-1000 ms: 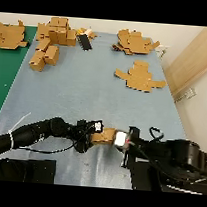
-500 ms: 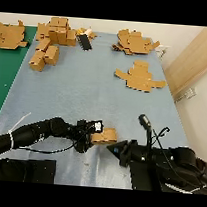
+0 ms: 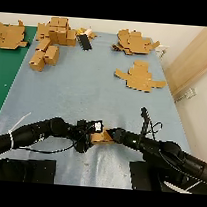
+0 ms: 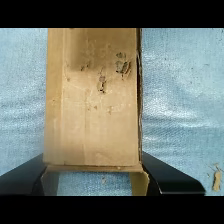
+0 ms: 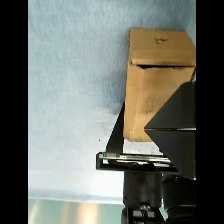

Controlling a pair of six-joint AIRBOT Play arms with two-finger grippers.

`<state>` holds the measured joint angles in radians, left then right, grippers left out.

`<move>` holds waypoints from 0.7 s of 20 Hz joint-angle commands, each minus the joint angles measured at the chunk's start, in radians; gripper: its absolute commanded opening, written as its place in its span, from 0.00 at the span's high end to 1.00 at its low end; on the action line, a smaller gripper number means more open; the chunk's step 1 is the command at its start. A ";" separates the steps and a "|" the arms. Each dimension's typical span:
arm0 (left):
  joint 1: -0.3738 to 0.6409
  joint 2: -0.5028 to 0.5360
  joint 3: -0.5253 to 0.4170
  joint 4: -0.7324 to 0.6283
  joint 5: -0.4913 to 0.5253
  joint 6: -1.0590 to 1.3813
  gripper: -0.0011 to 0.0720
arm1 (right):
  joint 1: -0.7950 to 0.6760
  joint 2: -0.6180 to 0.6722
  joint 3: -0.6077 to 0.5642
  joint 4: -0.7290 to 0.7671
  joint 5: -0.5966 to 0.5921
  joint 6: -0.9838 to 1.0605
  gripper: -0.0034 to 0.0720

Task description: Fold the box.

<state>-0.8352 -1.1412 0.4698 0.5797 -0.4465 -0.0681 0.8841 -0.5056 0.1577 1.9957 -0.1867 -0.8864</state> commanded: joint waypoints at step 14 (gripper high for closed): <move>0.000 0.000 0.001 0.000 0.000 0.000 0.26 | 0.009 -0.115 -0.001 -0.014 0.021 0.022 0.95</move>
<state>-0.8352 -1.1412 0.4698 0.5793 -0.4465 -0.0681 0.8925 -0.6140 0.1574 1.9842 -0.1631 -0.8639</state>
